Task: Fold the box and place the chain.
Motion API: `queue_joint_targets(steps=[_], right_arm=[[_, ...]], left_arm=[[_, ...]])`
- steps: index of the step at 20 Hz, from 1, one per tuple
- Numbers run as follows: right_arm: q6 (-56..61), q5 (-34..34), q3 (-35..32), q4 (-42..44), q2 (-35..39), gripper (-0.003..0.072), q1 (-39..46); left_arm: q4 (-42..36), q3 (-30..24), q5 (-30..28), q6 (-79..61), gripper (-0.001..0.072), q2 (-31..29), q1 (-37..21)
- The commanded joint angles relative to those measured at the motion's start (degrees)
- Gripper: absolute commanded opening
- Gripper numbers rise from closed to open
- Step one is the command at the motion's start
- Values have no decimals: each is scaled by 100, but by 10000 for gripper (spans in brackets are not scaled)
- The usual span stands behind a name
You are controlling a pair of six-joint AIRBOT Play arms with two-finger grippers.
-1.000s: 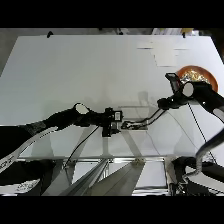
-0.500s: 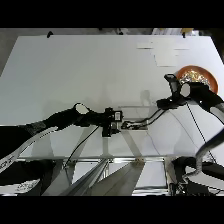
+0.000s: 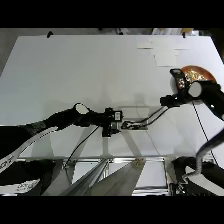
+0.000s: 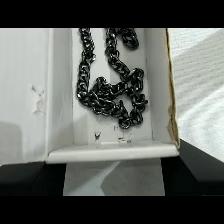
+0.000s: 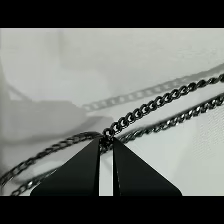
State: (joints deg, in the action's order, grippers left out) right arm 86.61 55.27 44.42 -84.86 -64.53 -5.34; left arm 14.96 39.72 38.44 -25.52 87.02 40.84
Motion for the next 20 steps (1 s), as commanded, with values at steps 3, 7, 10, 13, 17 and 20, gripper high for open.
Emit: queue_joint_targets(steps=[3,7,10,13,17,20], right_arm=[[-168,584,7,254,1633,15,4],[-428,962,4,890,2645,15,4],[-490,1196,4,1473,3086,15,4],[-791,1388,2,2371,3178,15,-13],[-1502,1351,2,3001,3178,16,-721],[-1510,1086,-4,2885,3130,16,-1327]], left_arm=[[2,2,-2,0,275,-4,-4],[2,0,-2,0,275,-4,-4],[2,0,0,0,275,-4,-2],[2,0,0,0,275,-4,-2],[2,2,0,0,275,-4,-4],[2,2,-2,0,275,-4,-2]])
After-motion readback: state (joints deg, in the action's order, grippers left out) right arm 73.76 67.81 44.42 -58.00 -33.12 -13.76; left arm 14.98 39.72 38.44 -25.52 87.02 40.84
